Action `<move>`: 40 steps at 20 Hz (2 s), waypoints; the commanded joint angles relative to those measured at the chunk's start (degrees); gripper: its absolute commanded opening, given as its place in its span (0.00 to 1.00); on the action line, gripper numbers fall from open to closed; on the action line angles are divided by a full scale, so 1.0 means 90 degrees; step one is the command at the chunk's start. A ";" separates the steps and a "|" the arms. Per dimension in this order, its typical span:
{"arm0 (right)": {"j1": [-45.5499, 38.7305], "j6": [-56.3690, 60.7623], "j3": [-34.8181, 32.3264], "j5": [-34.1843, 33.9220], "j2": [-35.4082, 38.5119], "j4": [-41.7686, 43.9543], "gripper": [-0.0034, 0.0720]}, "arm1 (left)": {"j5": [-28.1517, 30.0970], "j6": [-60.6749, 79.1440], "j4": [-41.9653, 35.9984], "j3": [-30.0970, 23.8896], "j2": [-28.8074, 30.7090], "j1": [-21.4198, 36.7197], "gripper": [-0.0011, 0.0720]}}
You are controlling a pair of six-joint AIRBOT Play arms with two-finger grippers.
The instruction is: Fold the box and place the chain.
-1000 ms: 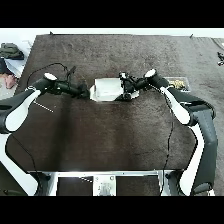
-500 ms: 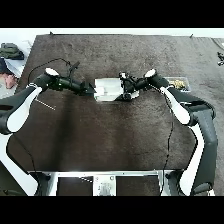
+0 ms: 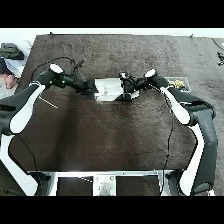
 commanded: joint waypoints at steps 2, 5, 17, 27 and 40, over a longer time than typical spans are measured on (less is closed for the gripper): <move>0.0002 0.0002 0.0002 0.0000 -0.0005 0.0000 0.47 | 0.0046 -0.1054 0.1030 0.0403 -0.0002 -0.0340 0.52; 0.0002 0.0002 0.0002 0.0000 -0.0005 0.0000 0.47 | 0.0083 -0.1661 0.1336 0.0423 -0.0002 -0.0476 0.52; 0.0002 0.0002 0.0002 0.0002 -0.0005 0.0000 0.47 | 0.0563 -0.3466 0.2701 0.0838 -0.0010 -0.0991 0.52; 0.0002 0.0002 0.0002 0.0002 -0.0005 0.0000 0.47 | 0.0187 -0.5229 0.4286 0.1530 -0.0425 -0.1435 0.52; 0.0002 0.0002 0.0002 0.0002 -0.0005 0.0000 0.47 | -0.0355 -0.5933 0.4966 0.2132 -0.0877 -0.1632 0.52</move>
